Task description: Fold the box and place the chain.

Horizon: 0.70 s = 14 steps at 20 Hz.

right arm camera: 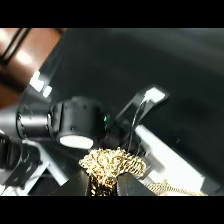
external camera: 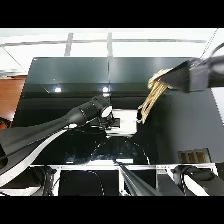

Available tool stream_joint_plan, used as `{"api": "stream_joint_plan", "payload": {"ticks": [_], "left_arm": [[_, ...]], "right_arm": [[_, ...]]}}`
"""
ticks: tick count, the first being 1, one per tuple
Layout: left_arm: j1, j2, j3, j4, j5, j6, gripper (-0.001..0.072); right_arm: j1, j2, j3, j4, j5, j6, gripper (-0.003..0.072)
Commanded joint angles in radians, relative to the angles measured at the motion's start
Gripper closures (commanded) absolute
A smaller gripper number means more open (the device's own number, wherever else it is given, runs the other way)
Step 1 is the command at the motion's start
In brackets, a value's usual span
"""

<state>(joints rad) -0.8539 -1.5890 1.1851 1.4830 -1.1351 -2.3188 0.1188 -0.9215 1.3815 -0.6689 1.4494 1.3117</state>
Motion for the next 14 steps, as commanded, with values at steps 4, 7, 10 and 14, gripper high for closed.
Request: {"api": "stream_joint_plan", "payload": {"ticks": [4,7,10,14], "left_arm": [[0.001,0.001,0.001,0.0,0.0,0.0,0.0682],[0.001,0.001,0.001,0.0,0.0,0.0,0.0682],[0.001,0.001,0.001,0.0,0.001,0.0,0.0682],[0.001,0.001,0.001,0.0,0.0,0.0,0.0682]], "right_arm": [[0.07,0.0,-0.179,0.01,-0.061,-0.007,0.0671],[0.07,0.0,-0.189,0.03,-0.064,-0.007,0.0671],[0.07,0.0,-0.192,0.023,-0.063,-0.007,0.0671],[0.07,0.0,-0.275,0.022,-0.068,-0.007,0.0671]]}}
